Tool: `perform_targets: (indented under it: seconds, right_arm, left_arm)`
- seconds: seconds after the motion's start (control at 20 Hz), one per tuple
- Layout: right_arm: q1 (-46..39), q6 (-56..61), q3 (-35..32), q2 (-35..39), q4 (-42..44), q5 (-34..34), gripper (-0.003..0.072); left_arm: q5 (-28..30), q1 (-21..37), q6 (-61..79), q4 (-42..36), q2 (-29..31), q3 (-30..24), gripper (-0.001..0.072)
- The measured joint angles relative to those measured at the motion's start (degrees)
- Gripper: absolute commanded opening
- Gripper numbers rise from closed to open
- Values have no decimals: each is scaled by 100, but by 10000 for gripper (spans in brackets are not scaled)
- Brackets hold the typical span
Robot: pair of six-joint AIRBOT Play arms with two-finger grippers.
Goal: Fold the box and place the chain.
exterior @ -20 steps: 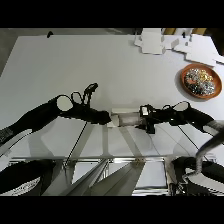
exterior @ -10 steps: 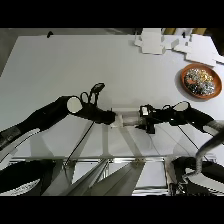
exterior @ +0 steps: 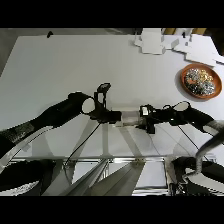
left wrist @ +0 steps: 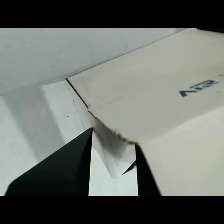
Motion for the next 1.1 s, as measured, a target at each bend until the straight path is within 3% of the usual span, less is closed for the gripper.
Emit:
perform_targets:
  seconds: [0.5, 0.6, 0.9, 0.95, 1.1]
  right_arm:
    - [0, -2, 0, 0, 0, 0, 398]
    - [0, -2, 0, 0, 0, 0, 398]
    - [0, -2, 0, 0, 2, 0, 398]
    - [0, 0, 0, 0, 2, 0, 398]
    - [0, -2, 0, 0, 2, 0, 398]
  left_arm:
    - [-1268, -549, -2221, 1357, -957, 1322, 288]
    - [-1394, -608, -2494, 1475, -1126, 1460, 241]
    - [-1541, -704, -3025, 1620, -1377, 1587, 240]
    - [-1552, -708, -3058, 1635, -1394, 1593, 224]
    - [-1663, -715, -3119, 1681, -1419, 1602, 58]
